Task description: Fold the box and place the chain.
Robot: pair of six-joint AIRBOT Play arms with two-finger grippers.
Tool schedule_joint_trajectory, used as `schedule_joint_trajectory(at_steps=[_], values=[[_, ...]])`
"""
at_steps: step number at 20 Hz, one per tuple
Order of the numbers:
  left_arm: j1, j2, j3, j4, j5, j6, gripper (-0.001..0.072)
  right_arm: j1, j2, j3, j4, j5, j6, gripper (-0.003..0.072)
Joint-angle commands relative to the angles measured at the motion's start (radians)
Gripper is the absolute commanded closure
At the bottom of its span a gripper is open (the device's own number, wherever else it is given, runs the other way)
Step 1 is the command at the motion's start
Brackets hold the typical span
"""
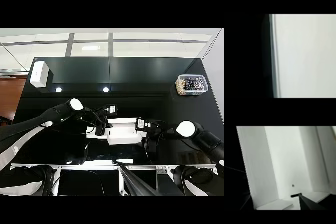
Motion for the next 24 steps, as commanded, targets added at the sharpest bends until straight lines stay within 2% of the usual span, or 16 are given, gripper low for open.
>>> schedule_joint_trajectory(at_steps=[1,5,12,17,20,24], values=[[0.000,-0.001,0.000,-0.001,-0.002,0.000,0.0682,0.000,-0.001,0.055,-0.028,-0.034,-0.002,-0.0013],[0.000,-0.001,0.000,-0.001,-0.002,0.000,0.0682,-0.002,-0.001,0.062,-0.027,-0.090,-0.032,-0.0013],[0.000,-0.001,0.000,-0.001,-0.002,0.000,0.0682,-0.050,-0.002,0.062,-0.020,-0.094,-0.055,-0.0013],[0.000,-0.001,0.000,-0.001,-0.002,0.000,0.0682,-0.051,-0.046,0.061,0.040,-0.119,-0.115,-0.0013],[0.000,-0.001,0.000,-0.001,-0.002,0.001,0.0682,-0.051,-0.063,0.061,0.166,-0.108,-0.240,-0.0013],[0.000,-0.001,0.000,-0.001,-0.002,0.001,0.0682,-0.051,-0.082,0.032,0.180,-0.069,-0.295,-0.0013]])
